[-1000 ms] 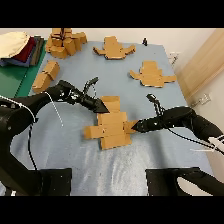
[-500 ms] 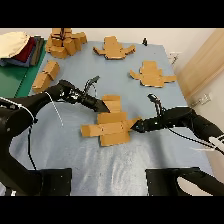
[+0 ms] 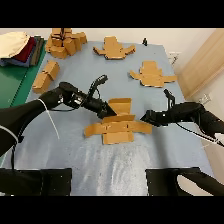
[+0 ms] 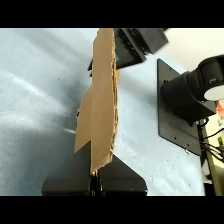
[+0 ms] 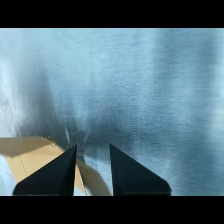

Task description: Fold the box.

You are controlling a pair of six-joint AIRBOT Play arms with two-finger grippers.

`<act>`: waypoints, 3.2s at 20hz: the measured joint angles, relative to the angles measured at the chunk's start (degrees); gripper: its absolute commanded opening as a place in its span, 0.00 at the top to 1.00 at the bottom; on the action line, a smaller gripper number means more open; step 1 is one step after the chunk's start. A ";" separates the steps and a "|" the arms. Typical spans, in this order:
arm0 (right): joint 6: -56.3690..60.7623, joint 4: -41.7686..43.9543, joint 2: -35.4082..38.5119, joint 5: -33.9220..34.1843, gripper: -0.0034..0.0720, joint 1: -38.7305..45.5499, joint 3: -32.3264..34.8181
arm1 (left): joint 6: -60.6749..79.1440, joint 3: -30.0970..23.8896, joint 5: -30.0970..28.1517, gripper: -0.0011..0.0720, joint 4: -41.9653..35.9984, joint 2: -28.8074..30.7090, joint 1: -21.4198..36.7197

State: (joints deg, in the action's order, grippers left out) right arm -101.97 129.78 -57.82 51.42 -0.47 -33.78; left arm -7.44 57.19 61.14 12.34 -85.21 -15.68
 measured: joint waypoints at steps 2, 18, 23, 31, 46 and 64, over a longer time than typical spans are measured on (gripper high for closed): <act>1.53 -0.35 0.00 -0.13 0.56 0.57 -0.24 | 4.94 -2.78 -1.44 0.97 -1.75 0.79 -0.87; 4.50 2.54 0.00 -6.78 0.68 0.85 -0.46 | 21.40 -10.23 -10.21 0.97 -7.15 0.85 -1.11; 4.52 2.62 0.00 -6.93 0.68 0.76 -0.46 | 21.40 -9.60 -7.80 0.97 -7.52 -1.07 -0.63; 4.55 2.67 0.00 -6.99 0.68 0.76 -0.46 | 22.58 -6.88 -0.92 0.97 -7.72 -1.14 -0.81; 4.52 2.67 -0.07 -7.43 0.68 0.76 -0.44 | 22.40 -9.40 -3.98 0.97 -6.62 -2.08 -0.87; 4.48 2.64 -0.07 -7.37 0.68 0.76 -0.44 | 20.11 -6.78 -5.09 0.97 -7.17 -0.76 -1.01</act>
State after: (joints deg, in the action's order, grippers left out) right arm -97.49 132.42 -57.89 44.05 0.30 -34.22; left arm 12.67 50.41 56.05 5.17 -85.97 -16.69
